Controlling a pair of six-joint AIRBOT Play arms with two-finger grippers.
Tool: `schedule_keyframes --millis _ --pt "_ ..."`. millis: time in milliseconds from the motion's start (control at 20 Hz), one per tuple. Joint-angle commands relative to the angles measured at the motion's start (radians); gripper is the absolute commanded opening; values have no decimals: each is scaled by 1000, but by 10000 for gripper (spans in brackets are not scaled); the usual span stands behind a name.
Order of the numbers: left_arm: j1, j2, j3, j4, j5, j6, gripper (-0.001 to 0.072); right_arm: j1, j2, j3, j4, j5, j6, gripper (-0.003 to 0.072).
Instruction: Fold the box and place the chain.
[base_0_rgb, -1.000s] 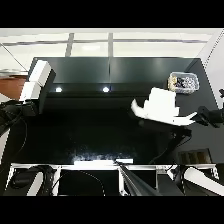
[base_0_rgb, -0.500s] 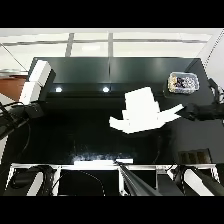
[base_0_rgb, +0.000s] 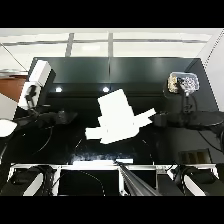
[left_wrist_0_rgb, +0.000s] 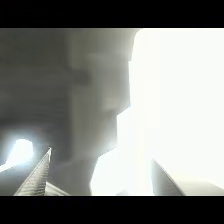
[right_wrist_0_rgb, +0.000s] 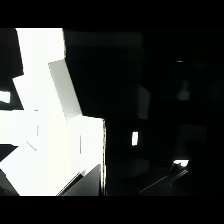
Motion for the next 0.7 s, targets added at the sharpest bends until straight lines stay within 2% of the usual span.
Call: schedule_keyframes --millis 0,100,300,400,500,650 --pt "-21 -225 0 -309 -27 308 698 139 11 -23 -4 85 37 23" --pt "-28 -336 5 -353 -32 388 699 156 11 -23 -4 85 49 23" --pt "-54 -471 29 -350 -35 397 699 156 11 -23 -3 90 56 23" --pt "-61 -536 45 -367 -78 443 699 156 11 -23 -3 93 56 23" --pt "-61 -604 61 -455 -172 585 699 156 11 -23 -3 94 56 23" --pt "-61 -690 83 -535 -251 711 698 156 11 -23 -3 94 56 23"
